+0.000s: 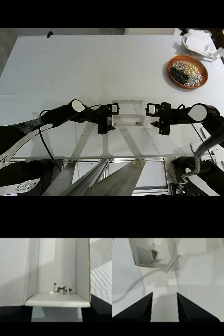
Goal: Fold the box and place the chain.
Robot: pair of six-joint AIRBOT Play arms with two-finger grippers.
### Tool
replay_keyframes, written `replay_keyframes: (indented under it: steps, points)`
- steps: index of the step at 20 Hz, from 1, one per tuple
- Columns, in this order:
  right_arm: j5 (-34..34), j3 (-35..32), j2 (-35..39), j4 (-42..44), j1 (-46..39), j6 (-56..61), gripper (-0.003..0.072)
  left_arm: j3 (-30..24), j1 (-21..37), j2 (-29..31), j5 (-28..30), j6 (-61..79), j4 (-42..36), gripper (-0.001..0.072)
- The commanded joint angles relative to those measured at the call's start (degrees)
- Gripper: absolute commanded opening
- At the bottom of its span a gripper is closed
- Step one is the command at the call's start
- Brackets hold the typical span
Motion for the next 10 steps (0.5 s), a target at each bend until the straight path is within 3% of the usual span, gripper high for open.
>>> replay_keyframes:
  steps: [1, 3, 10]
  points:
    - [-1.57, -0.09, -4.04, 4.2, -0.02, -12.85, 0.0328, -0.02, -0.02, 0.02, 0.0, 0.0, 0.0, 0.0345]
    - [-4.11, -0.09, -6.08, 6.34, -0.02, -12.94, 0.0268, -0.02, -0.02, 0.02, 0.0, 0.0, 0.0, 0.0345]
    - [-4.98, -0.09, -8.22, 11.85, 0.52, -18.73, 0.0215, -0.02, -0.02, 0.02, -0.02, 0.0, 0.0, 0.0345]
